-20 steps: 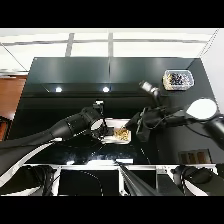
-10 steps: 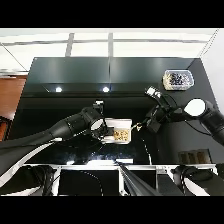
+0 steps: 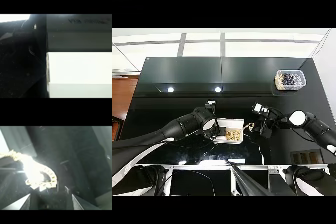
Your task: Fold the box and place the chain.
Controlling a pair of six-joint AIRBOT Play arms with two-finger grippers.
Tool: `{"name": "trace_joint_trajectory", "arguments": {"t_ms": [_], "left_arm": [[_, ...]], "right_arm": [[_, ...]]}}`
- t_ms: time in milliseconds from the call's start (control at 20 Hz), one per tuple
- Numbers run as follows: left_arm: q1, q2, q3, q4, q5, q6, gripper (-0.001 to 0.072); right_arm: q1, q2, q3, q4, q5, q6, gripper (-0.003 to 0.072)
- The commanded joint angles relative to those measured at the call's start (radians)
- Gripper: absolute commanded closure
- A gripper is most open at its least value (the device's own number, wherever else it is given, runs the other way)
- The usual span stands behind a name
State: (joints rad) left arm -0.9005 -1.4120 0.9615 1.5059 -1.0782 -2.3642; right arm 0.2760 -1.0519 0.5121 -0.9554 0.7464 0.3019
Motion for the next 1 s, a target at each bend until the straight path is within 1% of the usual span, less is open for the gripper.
{"name": "trace_joint_trajectory", "arguments": {"t_ms": [0,200,300,550,800,850,950], "left_arm": [[0.0,0.0,0.0,0.0,0.0,0.0,0.0678],[0.0,0.0,0.0,0.0,0.0,0.0,0.0678],[0.0,0.0,0.0,0.0,0.0,0.0,0.0678],[0.0,0.0,0.0,0.0,0.0,0.0,0.0678],[0.0,0.0,0.0,0.0,0.0,0.0,0.0678],[0.0,0.0,0.0,0.0,0.0,0.0,0.0678],[0.0,0.0,0.0,0.0,0.0,0.0,0.0678]], "right_arm": [[0.005,-0.024,-0.008,0.037,-0.007,-0.156,0.009],[0.005,-0.074,-0.007,0.153,-0.015,-0.261,0.009],[0.005,-0.085,-0.007,0.201,-0.037,-0.288,0.009],[0.005,-0.103,-0.007,0.204,-0.045,-0.278,0.0091],[0.005,-0.106,-0.007,0.192,-0.045,-0.222,0.0094],[0.005,-0.106,-0.008,0.187,-0.045,-0.208,0.0209],[0.005,-0.106,-0.007,0.179,-0.045,-0.201,0.0212]]}}
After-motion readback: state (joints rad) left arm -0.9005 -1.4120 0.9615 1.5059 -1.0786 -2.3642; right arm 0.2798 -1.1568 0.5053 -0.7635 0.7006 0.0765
